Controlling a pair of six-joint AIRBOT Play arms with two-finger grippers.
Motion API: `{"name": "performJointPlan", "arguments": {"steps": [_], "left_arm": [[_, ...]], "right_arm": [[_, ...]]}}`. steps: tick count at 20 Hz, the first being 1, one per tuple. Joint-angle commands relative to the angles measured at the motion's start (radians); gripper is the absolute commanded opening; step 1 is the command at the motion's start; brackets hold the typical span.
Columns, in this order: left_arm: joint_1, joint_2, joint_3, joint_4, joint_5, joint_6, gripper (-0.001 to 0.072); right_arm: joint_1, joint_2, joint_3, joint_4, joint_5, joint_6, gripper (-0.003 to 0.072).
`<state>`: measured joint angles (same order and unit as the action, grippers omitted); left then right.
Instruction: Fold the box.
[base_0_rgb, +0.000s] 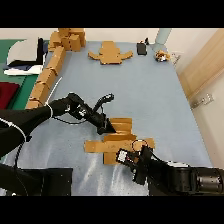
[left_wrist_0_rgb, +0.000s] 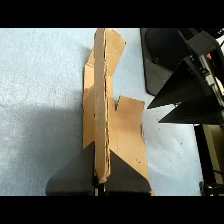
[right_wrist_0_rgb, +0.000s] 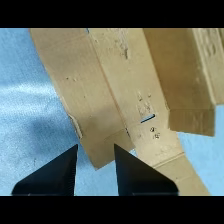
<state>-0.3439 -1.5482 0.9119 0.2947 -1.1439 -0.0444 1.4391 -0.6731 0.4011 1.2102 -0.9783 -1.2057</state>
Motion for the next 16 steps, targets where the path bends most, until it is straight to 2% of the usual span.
{"name": "performJointPlan", "arguments": {"steps": [1,6,12,16], "left_arm": [[0.001,0.0,0.001,0.0,0.0,0.0,0.0015],[0.001,0.0,0.003,-0.005,0.023,0.026,0.0014],[0.008,0.0,0.084,0.001,0.022,0.099,0.0014],[0.009,0.003,0.105,0.005,0.045,0.17,0.0015]], "right_arm": [[0.001,-0.001,0.0,0.008,-0.026,0.013,0.0361],[0.0,0.002,0.002,-0.042,-0.12,0.022,0.0361],[0.0,0.001,0.017,-0.329,-0.211,0.221,0.0362],[0.0,0.001,0.017,-0.341,-0.212,0.236,0.0361]]}}
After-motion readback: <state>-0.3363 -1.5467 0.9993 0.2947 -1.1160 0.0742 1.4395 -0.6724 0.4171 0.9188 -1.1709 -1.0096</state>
